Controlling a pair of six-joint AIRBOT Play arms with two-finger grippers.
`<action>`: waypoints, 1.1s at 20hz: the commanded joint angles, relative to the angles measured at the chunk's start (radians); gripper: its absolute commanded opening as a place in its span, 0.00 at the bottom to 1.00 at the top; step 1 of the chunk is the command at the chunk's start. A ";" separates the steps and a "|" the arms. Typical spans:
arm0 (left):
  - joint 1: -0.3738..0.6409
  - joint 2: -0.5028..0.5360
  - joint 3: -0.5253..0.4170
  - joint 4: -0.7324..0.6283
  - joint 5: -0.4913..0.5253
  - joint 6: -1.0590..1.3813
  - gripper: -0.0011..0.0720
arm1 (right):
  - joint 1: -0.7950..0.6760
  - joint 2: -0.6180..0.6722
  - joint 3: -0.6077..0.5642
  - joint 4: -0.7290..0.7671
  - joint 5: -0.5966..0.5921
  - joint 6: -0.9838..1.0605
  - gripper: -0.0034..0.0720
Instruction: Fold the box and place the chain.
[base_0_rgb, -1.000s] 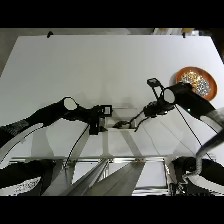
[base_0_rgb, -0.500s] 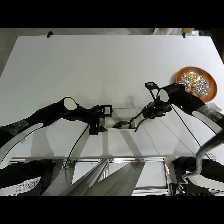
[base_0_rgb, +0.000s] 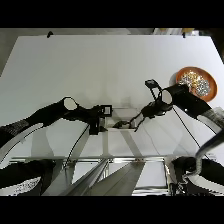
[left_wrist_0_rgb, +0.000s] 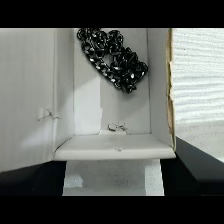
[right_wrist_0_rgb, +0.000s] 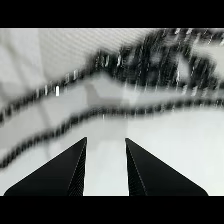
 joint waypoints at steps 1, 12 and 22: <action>0.000 0.000 0.000 0.000 0.000 0.000 0.16 | 0.001 0.004 0.001 0.001 0.007 0.017 0.38; 0.000 0.000 0.000 0.000 0.000 0.000 0.16 | 0.001 -0.024 0.001 0.036 -0.082 0.048 0.38; 0.000 0.000 0.000 0.000 0.000 0.000 0.16 | 0.042 -0.095 0.001 0.059 -0.055 0.045 0.18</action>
